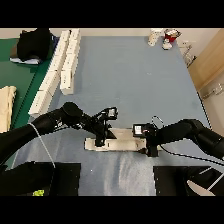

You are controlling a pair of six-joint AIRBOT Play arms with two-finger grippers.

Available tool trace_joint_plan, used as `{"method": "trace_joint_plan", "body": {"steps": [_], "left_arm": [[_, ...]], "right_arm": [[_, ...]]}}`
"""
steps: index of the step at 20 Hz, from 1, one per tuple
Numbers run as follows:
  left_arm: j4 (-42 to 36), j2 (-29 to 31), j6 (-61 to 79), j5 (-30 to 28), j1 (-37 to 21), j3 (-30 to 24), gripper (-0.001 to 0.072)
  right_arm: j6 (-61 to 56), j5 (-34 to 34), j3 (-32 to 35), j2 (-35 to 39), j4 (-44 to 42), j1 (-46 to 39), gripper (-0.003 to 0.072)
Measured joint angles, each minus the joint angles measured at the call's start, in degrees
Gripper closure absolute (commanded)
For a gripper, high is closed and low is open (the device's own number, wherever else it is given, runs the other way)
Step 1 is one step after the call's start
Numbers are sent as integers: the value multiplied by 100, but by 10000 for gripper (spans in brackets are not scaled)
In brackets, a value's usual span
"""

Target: Fold the box.

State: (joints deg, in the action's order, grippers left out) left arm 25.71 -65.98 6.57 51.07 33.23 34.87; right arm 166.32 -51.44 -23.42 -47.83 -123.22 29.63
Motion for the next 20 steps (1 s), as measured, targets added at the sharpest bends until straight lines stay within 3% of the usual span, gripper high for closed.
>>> {"method": "trace_joint_plan", "body": {"steps": [20], "left_arm": [[0, 0, 0, 0, 0, 0, 697]], "right_arm": [[173, 603, 439, -42, -175, 7, -24]]}}
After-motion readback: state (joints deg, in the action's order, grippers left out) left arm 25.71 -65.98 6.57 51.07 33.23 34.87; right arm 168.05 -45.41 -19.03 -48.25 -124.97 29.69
